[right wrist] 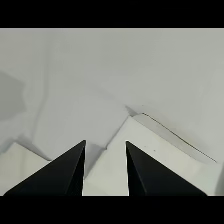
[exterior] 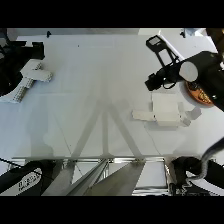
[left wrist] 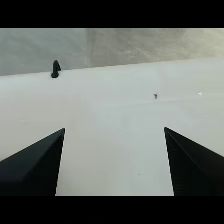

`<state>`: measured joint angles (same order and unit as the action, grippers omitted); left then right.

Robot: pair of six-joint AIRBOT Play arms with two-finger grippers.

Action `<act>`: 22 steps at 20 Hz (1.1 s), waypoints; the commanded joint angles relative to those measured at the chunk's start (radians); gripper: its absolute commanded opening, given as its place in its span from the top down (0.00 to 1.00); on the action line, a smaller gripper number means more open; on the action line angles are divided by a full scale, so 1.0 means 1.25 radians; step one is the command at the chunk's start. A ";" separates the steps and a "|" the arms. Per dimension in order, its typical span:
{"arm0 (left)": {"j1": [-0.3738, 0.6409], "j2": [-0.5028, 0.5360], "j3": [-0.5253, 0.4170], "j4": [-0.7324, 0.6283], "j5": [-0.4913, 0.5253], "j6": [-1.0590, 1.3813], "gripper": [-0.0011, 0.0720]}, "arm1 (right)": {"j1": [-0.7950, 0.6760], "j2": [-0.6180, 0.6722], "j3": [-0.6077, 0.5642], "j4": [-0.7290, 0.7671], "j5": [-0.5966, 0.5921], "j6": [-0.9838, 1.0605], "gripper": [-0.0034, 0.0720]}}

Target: Fold the box and place the chain.

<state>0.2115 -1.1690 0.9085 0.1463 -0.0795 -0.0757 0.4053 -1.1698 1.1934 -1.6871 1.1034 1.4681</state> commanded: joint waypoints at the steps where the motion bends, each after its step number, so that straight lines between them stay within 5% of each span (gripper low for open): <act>1: 0.000 0.000 0.000 0.000 0.000 0.000 0.03 | -0.031 0.021 0.038 -0.122 0.095 0.007 0.57; 5: 0.000 0.000 0.000 0.000 0.001 0.000 0.03 | -0.150 0.048 0.038 -0.161 0.201 -0.034 0.56; 7: 0.000 0.000 0.000 0.000 0.000 0.000 0.03 | -0.238 0.048 0.037 -0.152 0.254 -0.051 0.36; 8: 0.000 0.000 0.000 0.000 0.000 0.000 0.03 | -0.282 0.047 0.037 -0.146 0.282 -0.065 0.33; 15: 0.000 0.000 0.000 0.000 0.000 0.000 0.03 | -0.529 0.026 0.032 -0.008 0.323 -0.114 0.32; 22: 0.000 0.000 0.000 0.000 0.000 0.000 0.03 | -0.559 -0.099 -0.003 0.020 0.366 -0.128 0.32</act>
<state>0.2115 -1.1690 0.9085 0.1463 -0.0795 -0.0757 -0.2768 -1.2312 1.1992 -1.6787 1.5303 1.3178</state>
